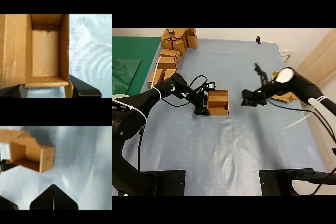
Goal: Fold the box.
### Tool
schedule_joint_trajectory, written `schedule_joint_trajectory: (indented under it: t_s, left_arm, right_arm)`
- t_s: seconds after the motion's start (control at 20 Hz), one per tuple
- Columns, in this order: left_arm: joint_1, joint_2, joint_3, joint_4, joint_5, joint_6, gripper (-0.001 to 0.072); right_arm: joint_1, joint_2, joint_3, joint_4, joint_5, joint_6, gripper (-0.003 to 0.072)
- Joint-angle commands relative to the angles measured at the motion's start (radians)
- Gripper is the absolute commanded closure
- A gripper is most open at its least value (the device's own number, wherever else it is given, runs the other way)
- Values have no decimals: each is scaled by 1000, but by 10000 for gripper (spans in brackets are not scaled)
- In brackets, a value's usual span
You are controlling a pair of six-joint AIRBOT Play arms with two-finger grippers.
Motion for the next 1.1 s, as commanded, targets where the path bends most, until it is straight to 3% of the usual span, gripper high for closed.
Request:
schedule_joint_trajectory:
  t_s: [0.0, 0.15, 0.35, 0.5, 0.75, 0.9, 1.05]
  left_arm:
    - [1, 0, 0, 0, -2, 0, 511]
    - [1, 0, 0, 0, -2, -1, 510]
    - [1, 0, 0, 0, -2, 0, 510]
    - [1, 0, 0, 0, 2, 0, 511]
    - [0, 0, 0, 0, 2, 0, 510]
    - [1, 0, 0, 0, 1, 0, 511]
    - [1, 0, 0, 0, 1, 0, 511]
  right_arm:
    - [-161, -106, -27, 445, -29, -296, 684]
    - [-192, -287, 98, 578, 11, -348, 682]
    - [-153, -475, 354, 592, 81, -300, 682]
    - [-109, -563, 482, 554, 219, -283, 681]
    - [-46, -581, 539, 421, 343, -312, 681]
    - [-23, -575, 539, 427, 484, -479, 680]
    - [3, -562, 539, 419, 512, -586, 679]
